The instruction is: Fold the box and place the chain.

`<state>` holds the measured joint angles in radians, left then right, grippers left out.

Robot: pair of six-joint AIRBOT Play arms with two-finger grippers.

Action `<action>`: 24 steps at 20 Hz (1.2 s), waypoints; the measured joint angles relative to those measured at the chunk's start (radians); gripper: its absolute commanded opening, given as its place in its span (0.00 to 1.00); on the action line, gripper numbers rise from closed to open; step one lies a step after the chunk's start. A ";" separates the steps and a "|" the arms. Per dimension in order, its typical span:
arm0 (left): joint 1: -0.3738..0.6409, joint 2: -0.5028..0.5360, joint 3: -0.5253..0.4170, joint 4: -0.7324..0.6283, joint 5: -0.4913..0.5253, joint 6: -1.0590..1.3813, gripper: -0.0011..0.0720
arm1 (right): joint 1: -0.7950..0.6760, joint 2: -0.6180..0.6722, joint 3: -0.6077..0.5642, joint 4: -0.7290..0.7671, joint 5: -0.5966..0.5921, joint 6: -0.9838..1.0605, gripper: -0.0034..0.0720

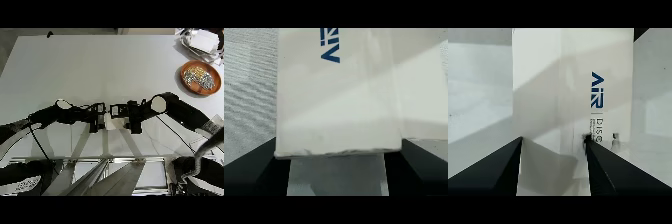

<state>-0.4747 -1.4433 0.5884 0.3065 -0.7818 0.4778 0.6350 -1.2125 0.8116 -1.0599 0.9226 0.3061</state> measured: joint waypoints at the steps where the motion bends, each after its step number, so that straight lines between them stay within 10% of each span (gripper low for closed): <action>1: 0.000 0.000 0.000 0.000 0.000 0.000 0.30 | 0.001 0.000 0.000 -0.003 -0.006 0.000 0.51; 24: 0.000 0.000 0.000 -0.001 0.001 -0.001 0.30 | -0.019 0.028 0.000 -0.014 -0.064 0.004 0.29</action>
<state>-0.4747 -1.4433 0.5884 0.3054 -0.7807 0.4767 0.6155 -1.1843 0.8112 -1.0737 0.8589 0.3099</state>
